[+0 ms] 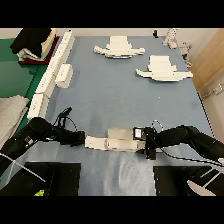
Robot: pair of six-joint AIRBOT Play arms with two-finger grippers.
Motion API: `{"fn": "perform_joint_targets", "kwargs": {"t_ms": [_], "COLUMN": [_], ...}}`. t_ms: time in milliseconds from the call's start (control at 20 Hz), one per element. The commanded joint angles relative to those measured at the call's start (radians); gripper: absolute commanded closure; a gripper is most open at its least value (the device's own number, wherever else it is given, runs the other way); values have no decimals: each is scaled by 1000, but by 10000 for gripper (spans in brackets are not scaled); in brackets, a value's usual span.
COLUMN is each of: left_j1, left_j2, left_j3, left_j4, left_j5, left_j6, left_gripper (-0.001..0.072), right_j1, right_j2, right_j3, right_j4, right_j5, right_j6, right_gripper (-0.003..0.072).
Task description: Fold the box.
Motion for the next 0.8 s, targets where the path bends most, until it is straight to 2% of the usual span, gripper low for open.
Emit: {"fn": "perform_joint_targets", "kwargs": {"t_ms": [0, 150, 300, 750], "left_j1": [-73, -153, -209, -210], "left_j2": [-43, -62, -62, -60], "left_j3": [-15, -14, -12, 39], "left_j4": [-95, -240, -254, -301], "left_j5": [66, 91, 115, 81], "left_j6": [31, 110, 107, 107], "left_gripper": [695, 696, 695, 691], "right_j1": [1, 1, 1, 1], "right_j2": [1, 1, 1, 1], "right_j3": [0, 0, 0, 0], "right_j4": [0, 0, 0, 0], "right_j5": [0, 0, 0, 0], "right_j6": [0, 0, 0, 0], "right_gripper": [135, 135, 135, 135]}}
